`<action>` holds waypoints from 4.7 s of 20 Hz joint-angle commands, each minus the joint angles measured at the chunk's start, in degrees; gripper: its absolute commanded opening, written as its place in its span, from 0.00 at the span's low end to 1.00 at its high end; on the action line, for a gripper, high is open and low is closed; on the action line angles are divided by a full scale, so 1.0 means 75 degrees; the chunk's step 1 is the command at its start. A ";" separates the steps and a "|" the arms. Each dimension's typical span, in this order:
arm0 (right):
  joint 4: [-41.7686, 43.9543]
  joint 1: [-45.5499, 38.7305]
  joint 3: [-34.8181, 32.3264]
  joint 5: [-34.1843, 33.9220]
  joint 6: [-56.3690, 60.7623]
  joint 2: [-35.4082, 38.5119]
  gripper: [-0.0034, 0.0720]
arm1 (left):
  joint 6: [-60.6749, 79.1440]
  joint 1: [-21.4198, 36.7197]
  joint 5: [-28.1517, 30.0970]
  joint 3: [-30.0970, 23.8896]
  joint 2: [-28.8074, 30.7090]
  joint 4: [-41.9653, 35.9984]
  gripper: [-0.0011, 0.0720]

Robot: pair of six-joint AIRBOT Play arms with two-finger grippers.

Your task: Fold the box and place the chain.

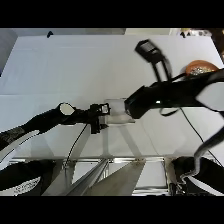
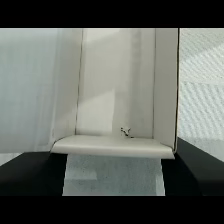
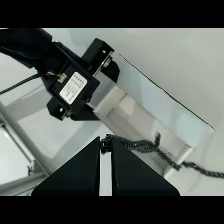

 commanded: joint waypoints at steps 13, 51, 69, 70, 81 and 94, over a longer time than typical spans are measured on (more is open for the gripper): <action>0.0067 0.0615 -0.1262 -0.1498 -0.0093 -0.1510 0.07 | 0.0003 -0.0006 0.0003 -0.0003 0.0003 0.0003 0.03; -0.2859 -0.3063 -0.1023 -0.0507 0.3955 -0.3771 0.46 | 0.0003 -0.0006 0.0000 -0.0003 0.0003 0.0003 0.03; -0.2888 -0.3016 -0.1040 -0.0093 0.3080 -0.3628 0.07 | 0.0003 -0.0006 -0.0003 -0.0003 0.0003 0.0003 0.03; -0.2879 -0.3016 -0.1040 -0.0032 0.2818 -0.3389 0.07 | 0.0003 -0.0006 0.0000 -0.0003 0.0003 0.0003 0.03; -0.0052 -0.2949 -0.1037 0.0909 0.0705 0.0431 0.07 | 0.0003 -0.0006 0.0000 -0.0003 0.0003 0.0003 0.03; 0.0405 -0.0085 -0.1040 -0.1338 0.1451 0.0265 0.07 | 0.0006 -0.0006 0.0003 -0.0003 0.0003 0.0003 0.03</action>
